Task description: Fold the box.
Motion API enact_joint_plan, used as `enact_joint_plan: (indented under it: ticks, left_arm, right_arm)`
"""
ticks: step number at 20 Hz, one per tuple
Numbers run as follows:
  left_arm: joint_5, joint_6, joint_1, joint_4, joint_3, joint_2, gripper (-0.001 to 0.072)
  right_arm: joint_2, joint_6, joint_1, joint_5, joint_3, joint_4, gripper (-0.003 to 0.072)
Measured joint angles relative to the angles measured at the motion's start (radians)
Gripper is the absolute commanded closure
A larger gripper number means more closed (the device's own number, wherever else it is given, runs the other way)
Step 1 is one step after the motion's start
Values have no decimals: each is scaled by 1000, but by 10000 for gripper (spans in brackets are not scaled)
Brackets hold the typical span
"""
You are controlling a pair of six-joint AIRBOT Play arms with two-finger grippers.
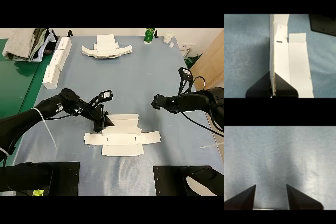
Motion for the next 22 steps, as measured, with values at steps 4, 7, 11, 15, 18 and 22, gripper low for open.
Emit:
enact_joint_plan:
  ticks: [4, 7, 11, 15, 18, 22]
  left_arm:
    - [-17, 3, -5, 3, 0, 0, 698]
    - [-20, 5, -24, 3, -2, 0, 698]
    - [-14, 6, -43, 0, -19, -1, 697]
    - [1, 5, -48, -1, -29, -1, 697]
    - [10, -1, -48, 0, -30, -1, 697]
    - [30, -32, -48, 2, -31, 0, 697]
  right_arm:
    - [0, 0, 0, 0, 0, 1, 100]
    - [0, 0, 0, 0, 0, 2, 100]
    - [0, 0, 0, -3, 0, 2, 236]
    - [0, 0, 0, -19, 0, 2, 269]
    - [0, -2, 1, -42, 0, 10, 418]
    - [0, -56, 1, -84, 0, 61, 419]
